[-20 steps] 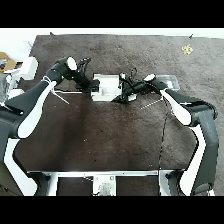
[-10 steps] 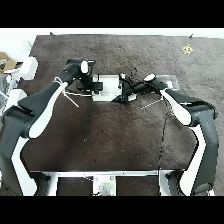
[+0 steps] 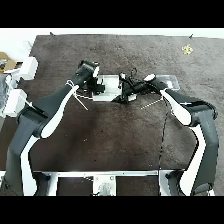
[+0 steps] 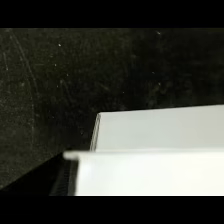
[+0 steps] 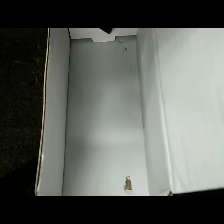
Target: Fold the box and place the chain.
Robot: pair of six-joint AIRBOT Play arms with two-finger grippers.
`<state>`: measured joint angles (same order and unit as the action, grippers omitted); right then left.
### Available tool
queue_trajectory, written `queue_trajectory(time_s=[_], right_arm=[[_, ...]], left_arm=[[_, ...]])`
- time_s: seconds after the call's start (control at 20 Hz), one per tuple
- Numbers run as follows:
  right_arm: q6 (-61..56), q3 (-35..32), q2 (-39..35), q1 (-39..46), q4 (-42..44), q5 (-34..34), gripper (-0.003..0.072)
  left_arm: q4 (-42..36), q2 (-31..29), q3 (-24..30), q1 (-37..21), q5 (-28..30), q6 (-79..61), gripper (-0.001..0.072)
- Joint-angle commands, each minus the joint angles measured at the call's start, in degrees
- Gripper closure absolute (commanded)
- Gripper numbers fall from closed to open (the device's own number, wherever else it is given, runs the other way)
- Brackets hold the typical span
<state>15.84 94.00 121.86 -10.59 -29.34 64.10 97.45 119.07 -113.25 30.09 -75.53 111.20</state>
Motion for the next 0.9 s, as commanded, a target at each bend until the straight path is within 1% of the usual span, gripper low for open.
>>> queue_trajectory(time_s=[0.0, 0.05, 0.1, 0.15, 0.2, 0.35, 0.4, 0.45, 0.75, 0.8, 0.85], right_arm=[[0.02, 0.04, 0.02, 0.02, 0.00, 0.02, 0.0320], [0.00, 0.02, 0.00, 0.00, 0.00, 0.02, 0.0320], [0.02, 0.04, 0.02, 0.02, 0.00, 0.02, 0.0320], [0.00, 0.02, 0.02, 0.02, 0.00, 0.02, 0.0320], [0.00, 0.04, 0.02, 0.00, 0.02, 0.02, 0.0320], [0.00, 0.04, 0.02, 0.00, 0.00, 0.02, 0.0320], [0.00, 0.04, 0.02, 0.02, 0.00, 0.02, 0.0320], [0.02, 0.02, 0.00, 0.02, 0.00, 0.02, 0.0320], [0.00, 0.04, 0.02, 0.00, 0.00, 0.02, 0.0319], [0.00, 0.02, 0.00, 0.00, 0.00, 0.02, 0.0319], [0.00, 0.04, 0.02, 0.00, 0.00, 0.02, 0.0319]], left_arm=[[1.51, 0.90, -0.37, 0.39, 0.00, 1.33, 0.0371], [1.51, 0.92, -0.35, 0.39, 0.07, 1.33, 0.0384], [1.53, 0.92, -0.37, 0.39, 0.07, 1.31, 0.0476], [1.53, 0.92, -0.37, 0.39, 0.09, 1.31, 0.0481], [1.53, 0.92, -0.37, 0.39, -0.02, 1.33, 0.0538], [1.27, 1.07, -0.35, 0.39, -0.11, 2.84, 0.0550], [1.16, 1.07, -0.35, 0.39, -0.20, 2.99, 0.0661], [1.05, 1.09, -0.35, 0.39, -0.24, 3.08, 0.0697], [0.63, 1.09, -0.35, 0.39, -0.61, 4.20, 0.0696], [0.55, 1.07, -0.35, 0.39, -1.03, 3.61, 0.0622], [-0.09, 1.05, -0.37, 0.39, -1.44, 2.69, 0.0411]])
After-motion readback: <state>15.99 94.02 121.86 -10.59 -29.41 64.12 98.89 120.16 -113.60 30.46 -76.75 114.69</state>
